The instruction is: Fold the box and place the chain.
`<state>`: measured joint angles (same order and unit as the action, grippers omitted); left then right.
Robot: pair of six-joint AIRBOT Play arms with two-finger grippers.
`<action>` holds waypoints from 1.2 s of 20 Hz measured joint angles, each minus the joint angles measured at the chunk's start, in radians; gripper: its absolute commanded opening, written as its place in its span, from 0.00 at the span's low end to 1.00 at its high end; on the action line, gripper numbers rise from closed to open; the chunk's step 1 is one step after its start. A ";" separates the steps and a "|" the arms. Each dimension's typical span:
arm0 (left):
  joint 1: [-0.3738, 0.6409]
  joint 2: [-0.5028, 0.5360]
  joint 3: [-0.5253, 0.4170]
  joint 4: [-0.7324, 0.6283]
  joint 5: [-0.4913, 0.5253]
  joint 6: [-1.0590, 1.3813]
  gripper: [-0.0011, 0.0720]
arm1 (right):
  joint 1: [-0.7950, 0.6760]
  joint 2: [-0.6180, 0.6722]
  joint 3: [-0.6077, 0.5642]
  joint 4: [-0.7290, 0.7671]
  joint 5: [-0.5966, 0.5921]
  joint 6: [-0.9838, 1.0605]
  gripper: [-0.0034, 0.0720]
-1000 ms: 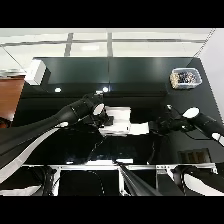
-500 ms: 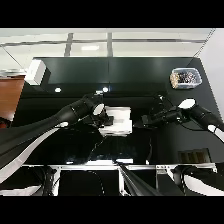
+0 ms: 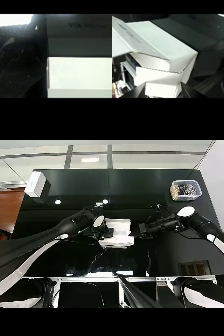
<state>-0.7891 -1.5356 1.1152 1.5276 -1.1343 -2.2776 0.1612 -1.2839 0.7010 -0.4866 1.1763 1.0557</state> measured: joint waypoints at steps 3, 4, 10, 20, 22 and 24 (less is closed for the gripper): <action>0.000 0.000 0.000 0.000 0.000 0.000 0.06 | 0.057 0.000 0.034 -0.062 -0.020 0.084 0.68; 0.000 0.000 0.000 0.000 0.000 0.000 0.06 | 0.075 0.000 0.043 -0.076 -0.030 0.107 0.68; 0.000 0.000 0.000 0.000 0.000 0.000 0.06 | 0.211 0.000 0.103 -0.223 -0.133 0.282 0.68; 0.000 0.000 0.000 0.000 0.000 0.000 0.06 | 0.426 -0.035 0.229 -0.639 -0.194 0.730 0.68; 0.000 0.000 0.000 0.000 0.000 0.000 0.06 | 0.457 -0.064 0.259 -0.684 -0.194 0.798 0.68; 0.000 0.000 0.000 0.000 0.000 0.000 0.06 | 0.487 -0.093 0.286 -0.734 -0.182 0.867 0.68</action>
<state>-0.7891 -1.5356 1.1152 1.5276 -1.1339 -2.2780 0.6483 -1.3769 0.9874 -1.2205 0.9947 1.9232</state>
